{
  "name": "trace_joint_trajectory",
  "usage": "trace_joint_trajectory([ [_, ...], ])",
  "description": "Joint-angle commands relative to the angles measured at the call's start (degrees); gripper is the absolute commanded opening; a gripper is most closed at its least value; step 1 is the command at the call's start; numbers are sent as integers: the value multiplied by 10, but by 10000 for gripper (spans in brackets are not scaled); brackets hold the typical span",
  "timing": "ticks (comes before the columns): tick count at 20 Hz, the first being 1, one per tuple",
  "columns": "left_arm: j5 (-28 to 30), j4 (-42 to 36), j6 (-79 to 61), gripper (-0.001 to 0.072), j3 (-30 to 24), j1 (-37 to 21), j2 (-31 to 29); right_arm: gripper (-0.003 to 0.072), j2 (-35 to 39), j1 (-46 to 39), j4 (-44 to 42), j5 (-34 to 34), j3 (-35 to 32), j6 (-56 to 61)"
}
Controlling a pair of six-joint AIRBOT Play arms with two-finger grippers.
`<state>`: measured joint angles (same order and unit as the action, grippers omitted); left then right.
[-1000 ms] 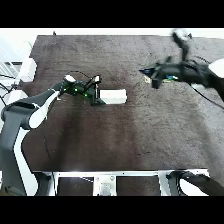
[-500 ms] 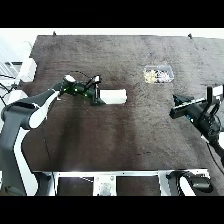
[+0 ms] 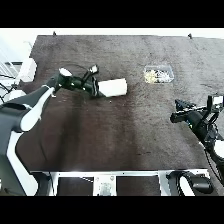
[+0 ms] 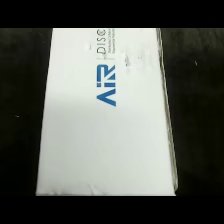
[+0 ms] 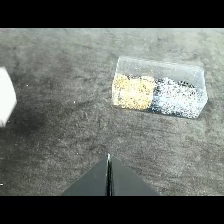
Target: Fold the box and place the chain.
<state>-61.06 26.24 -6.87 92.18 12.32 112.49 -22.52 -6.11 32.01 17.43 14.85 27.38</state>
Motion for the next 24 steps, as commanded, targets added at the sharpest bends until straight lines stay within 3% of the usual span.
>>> trace_joint_trajectory([
  [1, 65, -4, 113, 13, -8, -24, -72, 12, 2, 0, 0, -3, -2, 1],
  [6, 309, 8, 220, 13, -111, -79, -210, 11, 2, 0, -1, -3, -2, 1],
  [8, 372, 8, 256, 14, -145, -114, -233, 12, 2, 0, -1, -3, -2, 1],
  [16, 444, 10, 313, 16, -197, -239, -204, 12, -3, 0, -1, -3, -4, 1],
  [24, 490, 10, 304, 18, -196, -257, -134, 12, -4, 0, -1, -3, -6, 1],
])
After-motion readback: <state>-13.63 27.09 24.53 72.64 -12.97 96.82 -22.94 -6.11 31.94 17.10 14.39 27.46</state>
